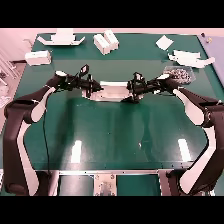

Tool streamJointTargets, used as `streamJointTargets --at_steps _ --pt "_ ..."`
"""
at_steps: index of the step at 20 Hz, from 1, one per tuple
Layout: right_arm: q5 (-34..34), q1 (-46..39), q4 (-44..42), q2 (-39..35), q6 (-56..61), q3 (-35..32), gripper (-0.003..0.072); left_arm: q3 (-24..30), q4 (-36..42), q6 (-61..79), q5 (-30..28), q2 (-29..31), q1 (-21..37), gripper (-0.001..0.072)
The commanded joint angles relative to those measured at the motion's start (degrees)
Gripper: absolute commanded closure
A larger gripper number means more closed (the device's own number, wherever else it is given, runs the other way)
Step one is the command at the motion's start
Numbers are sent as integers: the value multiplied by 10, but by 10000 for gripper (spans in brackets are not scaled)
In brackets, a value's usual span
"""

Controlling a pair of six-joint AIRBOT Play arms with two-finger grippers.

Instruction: Fold the box and place the chain.

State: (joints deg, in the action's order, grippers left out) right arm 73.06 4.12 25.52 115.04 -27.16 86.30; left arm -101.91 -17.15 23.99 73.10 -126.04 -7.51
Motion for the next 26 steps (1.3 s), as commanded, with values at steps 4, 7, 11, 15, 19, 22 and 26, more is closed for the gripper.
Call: streamJointTargets --at_steps 4,7,11,15,19,22,26 --pt "5 -3 -21 12 -19 1 -19 0 0 0 -1 0 1 690" --pt "5 -11 -33 21 -20 5 -19 0 0 0 -1 0 1 690" --pt "19 -15 -45 32 -20 16 -19 0 0 0 0 0 1 690" --pt "25 -15 -45 42 -23 18 -18 0 0 0 0 0 1 690" --pt "35 -15 -45 44 -20 23 -18 0 0 0 0 0 0 690" --pt "35 -15 -46 44 -20 23 -18 0 0 0 0 0 0 690" --pt "35 -15 -45 44 -20 23 -18 0 0 0 0 0 0 690"
